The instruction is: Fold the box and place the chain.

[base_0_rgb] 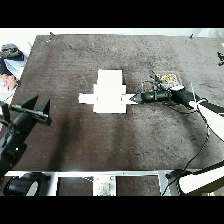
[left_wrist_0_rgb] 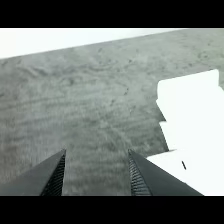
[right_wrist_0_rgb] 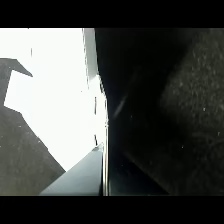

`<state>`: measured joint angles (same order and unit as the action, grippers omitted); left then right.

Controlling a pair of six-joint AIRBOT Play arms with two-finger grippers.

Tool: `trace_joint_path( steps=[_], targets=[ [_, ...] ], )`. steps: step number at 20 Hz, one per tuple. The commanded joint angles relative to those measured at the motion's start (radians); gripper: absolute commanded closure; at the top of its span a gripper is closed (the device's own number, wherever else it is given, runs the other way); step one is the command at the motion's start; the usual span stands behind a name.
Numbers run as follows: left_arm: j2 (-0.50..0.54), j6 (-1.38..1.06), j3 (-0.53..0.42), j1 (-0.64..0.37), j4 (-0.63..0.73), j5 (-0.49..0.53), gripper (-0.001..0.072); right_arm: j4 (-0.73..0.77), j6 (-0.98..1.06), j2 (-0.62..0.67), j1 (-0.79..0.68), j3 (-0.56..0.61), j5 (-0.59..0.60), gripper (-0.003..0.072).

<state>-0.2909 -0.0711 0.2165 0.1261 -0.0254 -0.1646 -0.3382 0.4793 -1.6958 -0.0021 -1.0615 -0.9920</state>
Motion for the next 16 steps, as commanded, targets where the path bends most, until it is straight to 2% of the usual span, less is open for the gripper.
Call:
trace_joint_path(
  steps=[1, 5, 8, 12, 15, 16],
  targets=[
    [-0.199, -0.014, 0.144, 0.000, 0.000, -0.051, 0.0295, 0.004, -0.034, -0.002, 0.011, -0.006, 0.008, 0.0677],
    [-0.594, -0.005, 0.387, 0.000, 0.000, -0.177, 0.0294, 0.003, -0.043, -0.002, 0.012, -0.006, 0.002, 0.0677],
    [-0.852, 0.072, 0.583, 0.000, -0.026, -0.301, 0.0296, 0.003, -0.061, -0.002, 0.012, -0.006, -0.010, 0.0677],
    [-1.168, 0.362, 0.908, -0.002, -0.314, -0.549, 0.0293, 0.002, -0.065, -0.002, 0.012, -0.006, -0.015, 0.0676],
    [-1.390, 0.620, 1.216, -0.002, -0.559, -0.863, 0.0275, 0.002, -0.075, -0.002, 0.012, -0.006, -0.014, 0.0676],
    [-1.456, 0.661, 1.312, -0.002, -0.598, -0.953, 0.0273, 0.002, -0.077, -0.002, 0.012, -0.006, -0.014, 0.0676]
  ],
)
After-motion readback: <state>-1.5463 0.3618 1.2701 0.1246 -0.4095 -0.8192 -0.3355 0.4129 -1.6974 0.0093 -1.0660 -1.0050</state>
